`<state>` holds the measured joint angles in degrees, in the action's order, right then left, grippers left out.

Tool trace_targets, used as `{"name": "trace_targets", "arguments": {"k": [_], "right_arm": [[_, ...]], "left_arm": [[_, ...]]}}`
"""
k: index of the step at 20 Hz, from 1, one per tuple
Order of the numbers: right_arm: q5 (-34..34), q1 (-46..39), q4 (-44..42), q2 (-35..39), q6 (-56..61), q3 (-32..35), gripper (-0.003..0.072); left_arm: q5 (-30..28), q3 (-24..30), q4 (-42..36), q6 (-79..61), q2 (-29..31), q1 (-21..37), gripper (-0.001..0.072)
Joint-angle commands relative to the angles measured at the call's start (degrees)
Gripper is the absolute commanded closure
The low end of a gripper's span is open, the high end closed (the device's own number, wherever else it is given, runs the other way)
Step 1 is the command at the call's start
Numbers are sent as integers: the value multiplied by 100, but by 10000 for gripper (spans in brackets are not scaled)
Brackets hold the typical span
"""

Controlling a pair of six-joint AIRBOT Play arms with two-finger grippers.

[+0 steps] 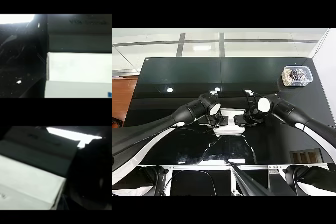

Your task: Fold the box and place the chain.

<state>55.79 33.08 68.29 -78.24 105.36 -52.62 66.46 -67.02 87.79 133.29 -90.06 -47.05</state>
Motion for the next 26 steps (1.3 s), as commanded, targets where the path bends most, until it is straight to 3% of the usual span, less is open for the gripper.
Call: {"name": "trace_targets", "arguments": {"k": [1, 8, 10, 14, 15, 18, 21, 22, 26], "right_arm": [[214, 203, 739, -140, 1145, -201, 377], [247, 664, 745, -369, 1644, -238, 386], [308, 664, 868, -376, 1725, -267, 436], [407, 664, 999, -385, 1814, -391, 457], [398, 662, 1003, -385, 1812, -428, 499], [420, 667, 1126, -393, 1930, -479, 500], [509, 688, 1200, -426, 1958, -481, 602], [525, 704, 1222, -431, 1967, -481, 673], [531, 730, 1281, -431, 2048, -481, 675]], "left_arm": [[2, 2, 2, -4, -2, 7, 680], [24, 2, 2, -4, -2, 7, 680], [26, 2, 2, -4, -2, 7, 680], [22, 2, 2, -4, -2, 7, 680], [22, 2, 2, -4, -2, 7, 680], [22, 2, 4, -4, -2, 7, 680], [22, 2, 2, -4, -2, 7, 680], [22, 2, 2, -4, -2, 7, 680], [24, 2, 2, -4, -2, 7, 680]]}}
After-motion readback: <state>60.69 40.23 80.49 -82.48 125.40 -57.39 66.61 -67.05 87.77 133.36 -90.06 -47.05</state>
